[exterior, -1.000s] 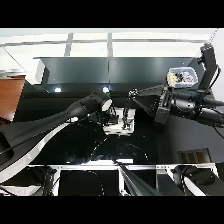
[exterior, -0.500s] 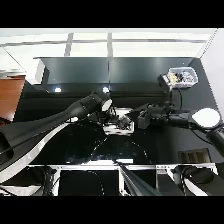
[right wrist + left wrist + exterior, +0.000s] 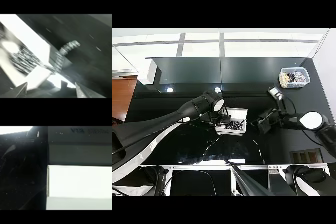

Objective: Fold the box and place the chain.

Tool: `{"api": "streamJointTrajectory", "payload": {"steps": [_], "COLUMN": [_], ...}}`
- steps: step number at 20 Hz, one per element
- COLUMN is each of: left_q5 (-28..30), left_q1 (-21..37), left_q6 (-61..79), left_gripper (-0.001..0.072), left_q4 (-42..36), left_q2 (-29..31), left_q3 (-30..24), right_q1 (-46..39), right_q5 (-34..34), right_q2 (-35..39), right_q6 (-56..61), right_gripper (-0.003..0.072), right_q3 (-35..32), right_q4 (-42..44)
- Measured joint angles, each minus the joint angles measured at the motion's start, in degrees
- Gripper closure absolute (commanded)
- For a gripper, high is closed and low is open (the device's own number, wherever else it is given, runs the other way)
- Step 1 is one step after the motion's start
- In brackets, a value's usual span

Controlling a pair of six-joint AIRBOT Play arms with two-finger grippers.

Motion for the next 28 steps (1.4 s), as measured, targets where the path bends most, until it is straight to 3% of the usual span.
{"api": "streamJointTrajectory", "payload": {"steps": [4, 8, 9, 10, 13, 14, 15, 18, 24, 28], "left_q5": [0.00, -0.02, -0.02, -0.02, -0.02, -0.02, -0.02, -0.02, -0.02, -0.02], "left_q1": [0.00, 0.00, 0.00, 0.00, 0.00, 0.00, 0.00, 0.00, 0.00, 0.00], "left_q6": [0.00, -0.02, -0.02, -0.02, 0.00, -0.02, 0.00, -0.02, 0.00, -0.02], "left_gripper": [0.0679, 0.0679, 0.0679, 0.0679, 0.0679, 0.0679, 0.0679, 0.0679, 0.0679, 0.0679], "left_q4": [0.00, 0.00, 0.00, 0.00, 0.00, 0.00, 0.00, 0.00, 0.00, -0.02], "left_q2": [0.00, 0.00, 0.00, 0.00, 0.00, 0.00, 0.00, 0.00, 0.00, 0.00], "left_q3": [0.00, 0.00, 0.00, 0.00, 0.00, 0.00, 0.00, 0.00, 0.00, 0.00], "right_q1": [4.81, 7.19, 7.39, 7.58, 7.82, 7.87, 7.89, 7.93, 7.93, 7.80], "right_q5": [-5.51, -8.70, -9.03, -9.31, -9.97, -10.34, -10.86, -13.29, -14.01, -10.80], "right_q2": [-4.66, -10.32, -11.41, -12.46, -14.88, -15.52, -15.98, -16.87, -15.78, -8.83], "right_q6": [-18.21, -36.41, -39.80, -43.08, -48.72, -49.79, -50.64, -51.21, -42.42, -20.81], "right_gripper": [-0.0018, -0.0016, 0.0096, 0.0147, 0.0148, 0.0219, 0.0351, 0.0658, 0.0673, 0.0673], "right_q3": [-1.88, -1.27, -1.09, -0.94, -0.74, -0.70, -0.68, -0.61, -0.61, 1.33], "right_q4": [-2.95, 0.74, 2.27, 3.72, 6.29, 6.86, 7.15, 7.98, 5.68, -6.45]}}
